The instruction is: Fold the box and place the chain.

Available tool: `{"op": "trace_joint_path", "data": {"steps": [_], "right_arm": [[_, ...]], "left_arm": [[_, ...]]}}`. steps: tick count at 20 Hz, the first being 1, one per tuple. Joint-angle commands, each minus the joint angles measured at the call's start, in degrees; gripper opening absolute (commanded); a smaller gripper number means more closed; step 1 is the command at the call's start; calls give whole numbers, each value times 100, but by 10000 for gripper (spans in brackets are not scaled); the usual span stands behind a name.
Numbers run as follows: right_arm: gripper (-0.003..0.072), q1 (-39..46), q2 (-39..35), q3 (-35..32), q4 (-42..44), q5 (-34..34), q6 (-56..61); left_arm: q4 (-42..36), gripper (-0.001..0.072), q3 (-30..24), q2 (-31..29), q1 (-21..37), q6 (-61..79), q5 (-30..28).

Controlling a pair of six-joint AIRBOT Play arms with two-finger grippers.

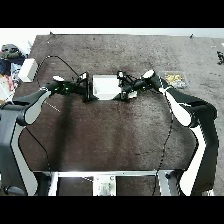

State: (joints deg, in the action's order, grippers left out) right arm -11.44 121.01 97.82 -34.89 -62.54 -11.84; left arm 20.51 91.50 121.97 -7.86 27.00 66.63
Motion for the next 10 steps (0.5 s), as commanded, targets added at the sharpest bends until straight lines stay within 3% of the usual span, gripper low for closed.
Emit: {"op": "trace_joint_path", "data": {"steps": [1, 4, 5, 6, 10], "right_arm": [[475, -4, -2, -2, 2, -2, 0], [477, 0, -4, 0, 2, -22, 2], [534, 2, -4, 2, 22, -22, 4], [717, 4, -4, 2, 11, -28, 7], [720, 7, -96, 2, -302, -219, 205]], "left_arm": [[0, 299, -2, 4, -2, 2, -2], [0, 299, -2, 4, -2, 2, -2], [0, 299, -2, 4, -2, 2, -2], [0, 299, -2, 4, -2, 2, -2], [0, 299, -2, 4, -2, 2, -2]]}}
